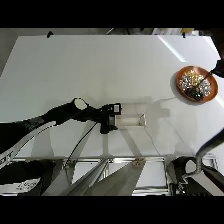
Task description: Fold the box and place the chain.
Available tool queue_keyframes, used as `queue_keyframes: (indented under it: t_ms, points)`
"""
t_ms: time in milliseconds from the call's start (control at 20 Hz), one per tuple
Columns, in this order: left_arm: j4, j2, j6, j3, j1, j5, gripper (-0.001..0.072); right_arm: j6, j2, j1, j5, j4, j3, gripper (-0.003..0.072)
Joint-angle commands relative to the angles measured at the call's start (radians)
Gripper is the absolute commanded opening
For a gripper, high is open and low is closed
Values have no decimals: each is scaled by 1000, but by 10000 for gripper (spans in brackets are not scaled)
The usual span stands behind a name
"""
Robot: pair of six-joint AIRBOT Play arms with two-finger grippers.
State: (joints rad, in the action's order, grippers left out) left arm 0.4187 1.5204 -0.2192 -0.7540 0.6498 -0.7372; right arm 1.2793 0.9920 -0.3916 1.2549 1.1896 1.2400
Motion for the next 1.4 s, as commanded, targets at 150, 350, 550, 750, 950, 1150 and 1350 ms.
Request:
queue_keyframes:
  t_ms: [150, 350, 550, 750, 950, 1150, 1350]
  points:
    - [0, -1, 0, 0, 0, 0, 255, -19, -251, 223, 154, -103, 0, 11]
    - [0, -1, 0, 0, 0, 0, 255, 25, -311, 404, 167, -110, 0, 11]
    - [0, -1, 0, 0, 0, 0, 255, 56, -321, 585, 165, -137, 0, 11]
    - [0, -1, 0, 0, 0, 0, 255, 79, -321, 755, 107, -137, -27, 11]
    - [0, -1, 0, 0, 0, 0, 255, 82, -304, 853, 18, -136, -115, 11]
    - [0, -1, 0, 0, 0, 0, 255, 73, -256, 895, -57, -136, -240, 11]
    - [0, -1, 0, 0, 0, 0, 255, 43, -201, 910, -171, -136, -364, 11]
